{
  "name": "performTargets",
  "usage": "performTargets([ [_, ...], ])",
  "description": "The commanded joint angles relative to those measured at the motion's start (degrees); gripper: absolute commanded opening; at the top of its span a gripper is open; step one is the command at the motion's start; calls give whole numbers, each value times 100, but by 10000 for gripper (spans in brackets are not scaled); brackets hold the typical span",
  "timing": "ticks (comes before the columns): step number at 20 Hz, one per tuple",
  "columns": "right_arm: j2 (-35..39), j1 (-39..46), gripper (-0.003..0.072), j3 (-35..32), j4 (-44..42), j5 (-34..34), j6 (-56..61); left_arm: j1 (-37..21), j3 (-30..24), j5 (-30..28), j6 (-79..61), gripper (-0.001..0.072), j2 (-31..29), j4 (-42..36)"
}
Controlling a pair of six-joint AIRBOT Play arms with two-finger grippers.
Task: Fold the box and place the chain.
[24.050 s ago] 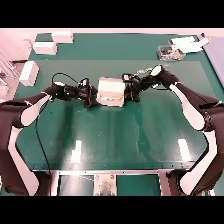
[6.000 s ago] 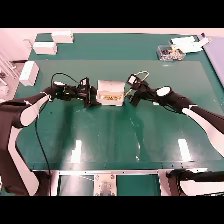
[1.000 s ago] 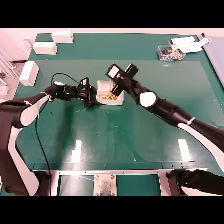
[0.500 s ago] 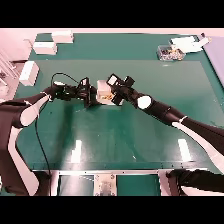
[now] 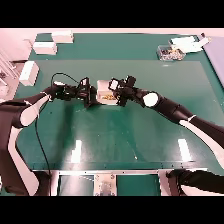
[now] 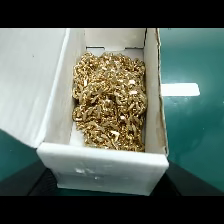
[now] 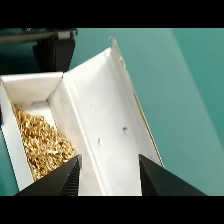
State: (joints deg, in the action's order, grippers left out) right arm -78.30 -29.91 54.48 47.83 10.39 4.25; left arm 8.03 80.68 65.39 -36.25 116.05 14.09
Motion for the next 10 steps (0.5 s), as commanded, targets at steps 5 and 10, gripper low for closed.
performTargets([
  [5,297,225,375,885,605,251,9,-4,2,-4,-2,483,0,2],
  [10,-267,791,305,1961,168,1270,-26,-4,2,-35,-2,483,0,2],
])
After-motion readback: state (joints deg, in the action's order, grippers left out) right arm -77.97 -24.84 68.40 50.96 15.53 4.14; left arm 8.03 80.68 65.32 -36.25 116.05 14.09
